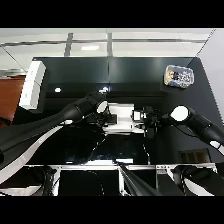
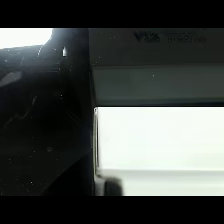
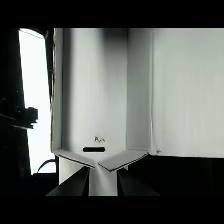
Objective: Fold the box and place the chain.
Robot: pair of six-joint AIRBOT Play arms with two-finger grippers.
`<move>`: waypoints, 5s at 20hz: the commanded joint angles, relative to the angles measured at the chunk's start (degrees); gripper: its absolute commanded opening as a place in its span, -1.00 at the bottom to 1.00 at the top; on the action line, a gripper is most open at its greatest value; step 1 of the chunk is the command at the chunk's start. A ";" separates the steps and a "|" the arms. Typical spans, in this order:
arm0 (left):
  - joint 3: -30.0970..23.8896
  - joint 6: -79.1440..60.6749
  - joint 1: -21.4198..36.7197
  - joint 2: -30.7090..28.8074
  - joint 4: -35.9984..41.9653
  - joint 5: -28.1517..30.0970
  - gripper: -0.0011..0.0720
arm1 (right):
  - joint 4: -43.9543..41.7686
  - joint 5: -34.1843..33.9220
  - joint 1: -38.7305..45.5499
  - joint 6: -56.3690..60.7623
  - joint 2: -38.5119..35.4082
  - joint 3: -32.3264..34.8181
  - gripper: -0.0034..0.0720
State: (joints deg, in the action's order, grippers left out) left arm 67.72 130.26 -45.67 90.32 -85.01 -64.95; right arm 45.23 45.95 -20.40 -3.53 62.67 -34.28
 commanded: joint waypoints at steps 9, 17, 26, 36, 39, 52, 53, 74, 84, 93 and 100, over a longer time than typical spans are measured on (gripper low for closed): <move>0.04 0.04 0.02 0.00 0.02 0.00 -0.89 | -18.45 -1.51 -1.57 0.31 8.22 -0.04 -0.47; 0.04 0.07 0.02 0.00 0.02 -0.02 -0.89 | -16.09 2.29 0.00 14.97 7.39 -0.48 -0.54; 0.04 0.07 0.04 0.00 0.04 0.00 -0.89 | 5.84 25.00 34.80 64.85 -0.90 -6.84 -0.88; 0.07 0.07 0.09 0.00 0.04 0.02 -0.89 | -18.97 17.94 27.26 60.78 13.94 5.22 -0.87; 0.04 0.07 0.09 0.00 0.04 0.02 -0.89 | -18.73 15.98 20.15 58.12 14.51 1.20 -0.87; 0.04 0.07 0.09 0.00 0.04 0.00 -0.89 | -18.01 20.81 15.72 60.94 14.49 -6.45 0.40; 0.04 0.07 0.09 0.00 0.04 0.00 -0.89 | -18.01 19.89 14.91 61.70 14.49 -6.47 0.37; 0.04 0.04 0.09 0.00 0.04 -0.02 -0.89 | 40.65 17.42 -16.15 120.56 20.39 -28.28 0.02; 0.04 0.07 0.09 0.00 0.04 0.00 -0.89 | 37.29 20.33 -16.98 125.24 24.00 -28.48 -0.10; 0.04 0.07 0.07 0.00 0.07 0.00 -0.89 | 35.36 18.95 -16.92 125.20 24.13 -28.50 -0.81; 0.04 0.07 0.07 0.00 0.07 0.00 -0.89 | 35.15 18.71 -16.94 124.80 24.06 -28.50 -0.88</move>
State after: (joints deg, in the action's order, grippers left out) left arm 67.75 130.43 -45.63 90.32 -85.03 -64.97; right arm 80.71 64.93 -37.32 121.62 86.85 -62.72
